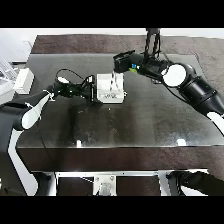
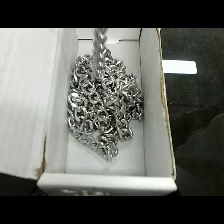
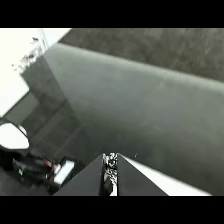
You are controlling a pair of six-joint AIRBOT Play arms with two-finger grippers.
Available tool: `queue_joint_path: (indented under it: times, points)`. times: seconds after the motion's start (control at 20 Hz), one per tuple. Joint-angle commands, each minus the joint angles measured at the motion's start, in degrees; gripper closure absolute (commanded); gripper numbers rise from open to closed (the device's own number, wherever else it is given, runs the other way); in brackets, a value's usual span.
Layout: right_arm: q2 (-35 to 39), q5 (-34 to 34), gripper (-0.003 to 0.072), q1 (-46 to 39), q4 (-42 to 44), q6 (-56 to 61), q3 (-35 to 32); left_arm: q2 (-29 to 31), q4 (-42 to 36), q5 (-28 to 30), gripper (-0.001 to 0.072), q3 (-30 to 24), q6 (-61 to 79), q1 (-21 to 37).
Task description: Fold the box and place the chain.
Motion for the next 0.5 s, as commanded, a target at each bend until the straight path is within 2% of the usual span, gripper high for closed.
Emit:
queue_joint_path:
  times: [0.0, 0.35, 0.4, 0.45]
  points:
    - [-0.8, -0.3, 0.0688, 0.1, 0.0, 0.4, -3.2, 0.0, 0.0, 0.0, 0.0262, 0.0, 0.0, 0.0]
    - [-9.0, -1.6, 0.0685, 0.5, 0.0, 0.6, -5.1, 0.0, 0.0, 0.0, 0.0262, 0.0, 0.0, 0.0]
    - [-9.5, -0.6, 0.0553, 0.5, -0.1, 0.5, -5.1, 0.0, 0.0, 0.0, 0.0262, 0.0, 0.0, 0.0]
    - [-9.8, 0.3, 0.0252, 0.4, -0.3, -0.2, -5.1, 0.0, 0.0, 0.0, 0.0262, 0.0, 0.0, 0.0]
